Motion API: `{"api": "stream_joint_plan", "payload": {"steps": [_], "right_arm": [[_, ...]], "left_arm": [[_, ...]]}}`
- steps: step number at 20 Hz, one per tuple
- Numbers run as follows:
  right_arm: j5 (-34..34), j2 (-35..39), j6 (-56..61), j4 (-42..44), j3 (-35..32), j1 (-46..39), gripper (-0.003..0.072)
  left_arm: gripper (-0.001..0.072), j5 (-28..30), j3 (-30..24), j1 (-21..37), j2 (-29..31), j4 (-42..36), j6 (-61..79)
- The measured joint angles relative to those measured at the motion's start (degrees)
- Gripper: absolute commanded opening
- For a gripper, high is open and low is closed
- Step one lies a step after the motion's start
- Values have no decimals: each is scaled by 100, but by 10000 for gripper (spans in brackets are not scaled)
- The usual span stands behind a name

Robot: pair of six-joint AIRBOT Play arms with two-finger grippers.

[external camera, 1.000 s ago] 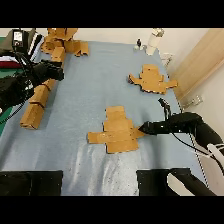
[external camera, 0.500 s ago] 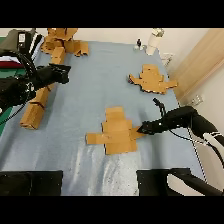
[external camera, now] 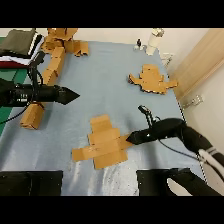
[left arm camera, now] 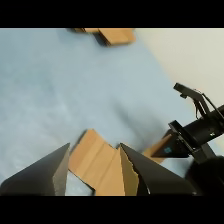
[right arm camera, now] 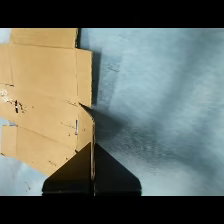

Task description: Fold the box.

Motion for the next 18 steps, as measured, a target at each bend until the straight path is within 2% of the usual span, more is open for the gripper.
{"api": "stream_joint_plan", "payload": {"steps": [4, 8, 13, 18], "right_arm": [[977, 1209, 767, 96, -710, 890, -1], [1405, 2140, 1816, -162, -1152, 1624, -1], [1563, 2544, 2719, -619, -1353, 2168, -1], [1604, 2621, 3073, -815, -1394, 2354, -1]], "left_arm": [[467, -439, -94, 52, -13, 245, -256], [467, -748, -369, 63, -17, 643, -330], [468, -623, -1003, 68, -133, 789, -184], [468, -592, -1283, -282, -758, 540, 79]]}}
